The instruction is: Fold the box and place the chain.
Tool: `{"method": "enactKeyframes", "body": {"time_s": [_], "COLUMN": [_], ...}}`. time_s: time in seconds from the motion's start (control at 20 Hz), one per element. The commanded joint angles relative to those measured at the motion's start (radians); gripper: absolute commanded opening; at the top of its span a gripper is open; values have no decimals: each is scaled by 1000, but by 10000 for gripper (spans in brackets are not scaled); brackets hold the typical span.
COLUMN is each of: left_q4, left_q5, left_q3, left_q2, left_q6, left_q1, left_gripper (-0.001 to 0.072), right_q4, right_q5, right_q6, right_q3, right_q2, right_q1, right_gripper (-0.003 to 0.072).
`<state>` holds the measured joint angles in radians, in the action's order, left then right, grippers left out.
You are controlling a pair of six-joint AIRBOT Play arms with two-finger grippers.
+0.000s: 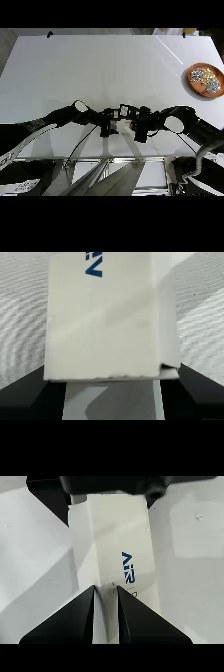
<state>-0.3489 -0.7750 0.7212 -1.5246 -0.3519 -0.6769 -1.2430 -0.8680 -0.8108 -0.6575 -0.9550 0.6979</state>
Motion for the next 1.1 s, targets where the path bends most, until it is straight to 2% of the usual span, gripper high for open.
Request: {"method": "enactKeyframes", "body": {"time_s": [0.0, 0.4, 0.7, 0.8, 0.85, 1.05], "left_q4": [-3, -3, -3, -3, -3, -3], "left_q5": [0, 0, 0, 0, 0, 0], "left_q3": [0, 0, 0, 0, 0, 0], "left_q2": [1, 1, 1, 1, 1, 1], "left_q6": [-3, -3, -3, -3, -3, -3], "left_q1": [0, 0, 0, 0, 0, 0], "left_gripper": [253, 253, 253, 253, 253, 253], "right_q4": [-3, 10, 45, 62, 85, 175], "right_q5": [26, 8, -4, -5, -5, -1], "right_q6": [0, 0, 8, 8, 8, 14], "right_q3": [0, 1, 48, 48, 47, 40], "right_q2": [5, 8, -3, -2, 1, 29], "right_q1": [1, 1, 1, 1, 1, -17], "right_gripper": [113, 125, 134, 287, 330, 344]}}
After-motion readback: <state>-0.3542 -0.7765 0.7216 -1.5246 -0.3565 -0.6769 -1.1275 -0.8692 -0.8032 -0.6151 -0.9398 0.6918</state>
